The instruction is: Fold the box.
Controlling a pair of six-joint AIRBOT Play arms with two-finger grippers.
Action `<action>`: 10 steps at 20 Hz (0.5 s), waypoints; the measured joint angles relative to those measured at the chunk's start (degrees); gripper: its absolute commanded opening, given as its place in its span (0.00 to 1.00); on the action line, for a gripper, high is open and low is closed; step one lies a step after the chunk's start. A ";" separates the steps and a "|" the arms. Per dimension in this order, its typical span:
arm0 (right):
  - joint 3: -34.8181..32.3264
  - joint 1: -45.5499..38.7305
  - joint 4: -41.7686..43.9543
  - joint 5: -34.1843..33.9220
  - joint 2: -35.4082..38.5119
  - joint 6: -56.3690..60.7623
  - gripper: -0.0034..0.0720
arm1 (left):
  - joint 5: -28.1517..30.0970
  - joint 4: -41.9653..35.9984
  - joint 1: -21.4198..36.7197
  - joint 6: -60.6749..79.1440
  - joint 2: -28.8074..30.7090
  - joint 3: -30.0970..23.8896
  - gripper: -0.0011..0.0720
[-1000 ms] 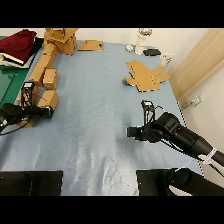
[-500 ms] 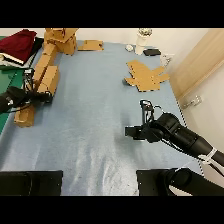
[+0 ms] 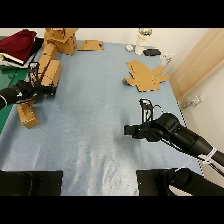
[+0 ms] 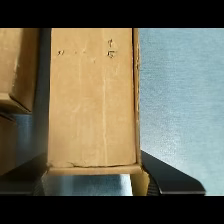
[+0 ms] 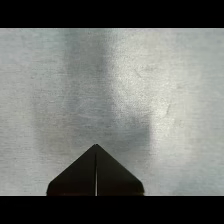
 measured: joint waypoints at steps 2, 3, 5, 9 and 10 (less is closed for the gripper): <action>0.00 0.00 0.24 0.17 -0.02 0.00 0.05 | 0.46 0.00 -0.11 0.00 -0.26 0.33 0.61; 0.00 0.00 0.28 0.28 -0.02 0.00 0.05 | 0.50 0.02 -0.13 0.02 -0.31 0.42 0.61; 0.00 0.00 0.39 0.31 -0.02 0.00 0.05 | 0.72 0.02 -0.24 0.26 -0.44 0.52 0.61; 0.00 0.00 0.42 0.35 -0.02 0.00 0.05 | 0.52 0.09 -0.24 1.40 -0.48 0.63 0.98; 0.00 0.00 0.42 0.37 -0.02 -0.02 0.05 | 0.07 0.07 -0.24 1.51 -0.50 0.63 0.98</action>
